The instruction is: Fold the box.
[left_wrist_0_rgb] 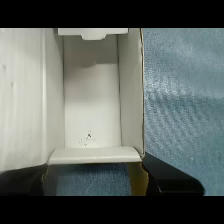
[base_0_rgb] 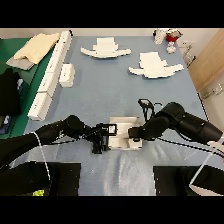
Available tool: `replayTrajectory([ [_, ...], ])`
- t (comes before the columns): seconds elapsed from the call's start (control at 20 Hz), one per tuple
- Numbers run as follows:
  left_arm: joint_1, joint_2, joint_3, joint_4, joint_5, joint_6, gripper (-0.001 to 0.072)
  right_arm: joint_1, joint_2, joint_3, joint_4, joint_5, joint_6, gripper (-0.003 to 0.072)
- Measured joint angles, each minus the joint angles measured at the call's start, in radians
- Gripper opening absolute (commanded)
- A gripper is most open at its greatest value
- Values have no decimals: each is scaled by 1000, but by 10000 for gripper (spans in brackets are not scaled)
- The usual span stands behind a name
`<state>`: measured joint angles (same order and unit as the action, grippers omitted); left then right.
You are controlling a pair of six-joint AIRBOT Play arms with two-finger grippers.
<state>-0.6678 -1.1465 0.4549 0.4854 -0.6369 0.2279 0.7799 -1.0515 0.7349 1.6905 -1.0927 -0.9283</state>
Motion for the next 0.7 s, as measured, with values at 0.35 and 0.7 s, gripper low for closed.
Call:
replayTrajectory([
  [0.35, 0, 0, 0, 0, 0, 0, 441, 79, -113, 42, -119, -23, 193, 263],
  [0.7, 0, 0, 0, 0, 0, -2, 441, 95, -131, 46, -147, -44, 245, 6],
])
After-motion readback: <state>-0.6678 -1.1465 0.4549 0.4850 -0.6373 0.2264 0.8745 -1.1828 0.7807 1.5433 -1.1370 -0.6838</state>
